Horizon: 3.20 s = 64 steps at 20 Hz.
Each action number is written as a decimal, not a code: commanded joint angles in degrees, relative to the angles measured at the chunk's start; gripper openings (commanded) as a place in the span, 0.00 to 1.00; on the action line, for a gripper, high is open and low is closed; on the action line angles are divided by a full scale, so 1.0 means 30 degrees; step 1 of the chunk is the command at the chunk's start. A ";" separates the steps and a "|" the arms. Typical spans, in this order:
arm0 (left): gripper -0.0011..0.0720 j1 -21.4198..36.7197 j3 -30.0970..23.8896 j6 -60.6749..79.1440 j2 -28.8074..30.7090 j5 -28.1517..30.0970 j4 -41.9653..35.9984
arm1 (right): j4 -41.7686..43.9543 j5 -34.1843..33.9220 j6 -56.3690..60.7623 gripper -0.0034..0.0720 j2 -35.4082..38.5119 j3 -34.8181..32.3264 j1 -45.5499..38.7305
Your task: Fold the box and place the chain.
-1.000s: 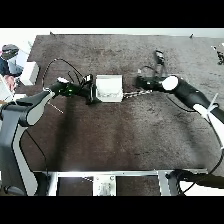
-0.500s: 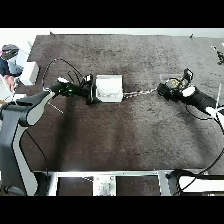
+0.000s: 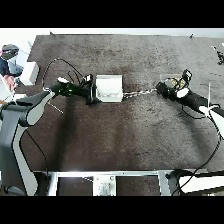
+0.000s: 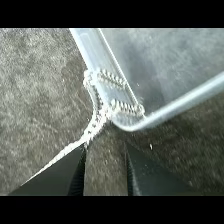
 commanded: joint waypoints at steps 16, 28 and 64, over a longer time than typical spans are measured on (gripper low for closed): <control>0.33 -0.0007 0.0000 0.0000 0.0000 0.0007 0.0007 | 0.0124 0.2951 -0.1938 0.06 0.5362 0.1552 0.4226; 0.33 -0.0007 0.0000 0.0000 0.0000 0.0000 0.0007 | 0.0131 0.0743 -0.3002 0.06 0.7104 0.3708 1.1118; 0.33 -0.0007 0.0000 0.0000 0.0000 -0.0007 0.0007 | -0.0605 0.4546 -0.1377 0.06 -0.3089 0.5056 0.0816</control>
